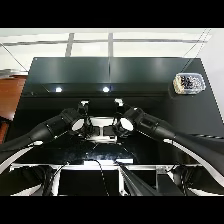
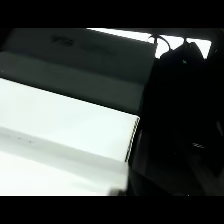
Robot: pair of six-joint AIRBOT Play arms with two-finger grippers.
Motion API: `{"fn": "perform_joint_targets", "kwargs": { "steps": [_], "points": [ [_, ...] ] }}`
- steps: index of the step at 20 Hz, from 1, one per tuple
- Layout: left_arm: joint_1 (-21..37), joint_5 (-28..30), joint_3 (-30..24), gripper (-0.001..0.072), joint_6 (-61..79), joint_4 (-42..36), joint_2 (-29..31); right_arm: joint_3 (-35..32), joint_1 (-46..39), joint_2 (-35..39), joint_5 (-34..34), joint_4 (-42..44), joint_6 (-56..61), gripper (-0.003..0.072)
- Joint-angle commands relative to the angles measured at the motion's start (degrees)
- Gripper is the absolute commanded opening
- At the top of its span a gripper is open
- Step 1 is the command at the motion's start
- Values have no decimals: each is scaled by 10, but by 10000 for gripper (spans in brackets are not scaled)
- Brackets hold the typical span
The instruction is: Fold the box and place the chain.
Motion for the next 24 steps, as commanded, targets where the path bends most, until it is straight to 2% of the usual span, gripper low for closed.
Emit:
{"fn": "perform_joint_targets", "kwargs": {
  "steps": [1,10,15,22,24],
  "points": [
    [0,4,0,33,0,-1,0,21,14,-22,30,-27,53,299],
    [0,5,0,32,0,0,0,55,17,-52,53,-62,134,297],
    [0,4,0,32,0,0,0,59,18,-61,78,-80,139,292],
    [0,4,0,32,0,-2,0,59,18,-65,77,-86,138,292],
    [0,3,0,32,0,-2,0,59,19,-65,75,-83,138,173]
  ]
}}
